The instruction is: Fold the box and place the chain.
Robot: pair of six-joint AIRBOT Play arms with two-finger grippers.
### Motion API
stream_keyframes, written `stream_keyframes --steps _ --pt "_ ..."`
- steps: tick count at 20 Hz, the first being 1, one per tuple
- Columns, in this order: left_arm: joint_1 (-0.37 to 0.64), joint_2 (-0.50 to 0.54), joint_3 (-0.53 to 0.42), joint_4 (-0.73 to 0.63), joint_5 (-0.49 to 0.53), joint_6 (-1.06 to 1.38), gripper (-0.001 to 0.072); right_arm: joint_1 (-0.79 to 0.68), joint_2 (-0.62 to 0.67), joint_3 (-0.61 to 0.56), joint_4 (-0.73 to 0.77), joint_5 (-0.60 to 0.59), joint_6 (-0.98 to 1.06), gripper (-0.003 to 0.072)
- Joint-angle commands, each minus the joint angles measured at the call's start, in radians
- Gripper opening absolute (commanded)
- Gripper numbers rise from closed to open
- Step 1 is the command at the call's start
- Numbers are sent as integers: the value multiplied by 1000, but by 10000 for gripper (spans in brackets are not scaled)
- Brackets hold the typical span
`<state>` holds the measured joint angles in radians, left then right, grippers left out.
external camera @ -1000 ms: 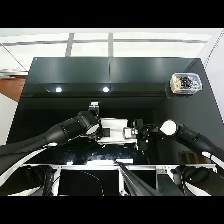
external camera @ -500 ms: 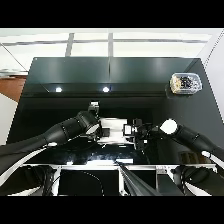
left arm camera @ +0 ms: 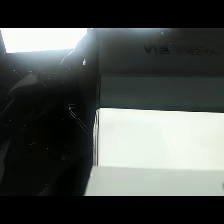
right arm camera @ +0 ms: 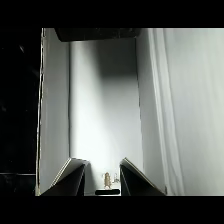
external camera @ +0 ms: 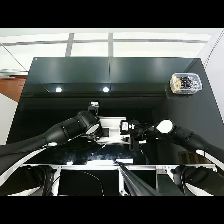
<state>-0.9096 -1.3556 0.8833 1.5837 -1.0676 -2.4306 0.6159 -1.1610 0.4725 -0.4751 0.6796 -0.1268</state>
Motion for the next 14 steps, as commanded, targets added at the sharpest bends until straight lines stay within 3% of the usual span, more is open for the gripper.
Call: stream_keyframes --steps 1,3,5,6,7,9,10,11,14 --pt "1 0 0 -2 4 0 30 4 -5 0 10 -6 0 258" --pt "1 0 0 -3 4 0 29 4 -5 0 10 -7 10 276" --pt "1 0 0 -3 4 0 29 4 -5 0 9 -8 19 419" --pt "1 0 0 -3 4 0 30 4 -5 0 6 -7 20 277" --pt "1 0 0 -3 4 0 29 4 -5 0 6 -8 20 242" --pt "1 0 0 -3 4 0 29 4 -5 0 6 -11 20 411" --pt "1 0 0 -3 4 0 29 3 -5 0 3 -11 20 203" --pt "1 0 0 -3 4 0 29 2 -4 0 -6 -11 19 84" --pt "1 0 0 -3 4 0 29 -24 43 1 -79 -3 97 60"
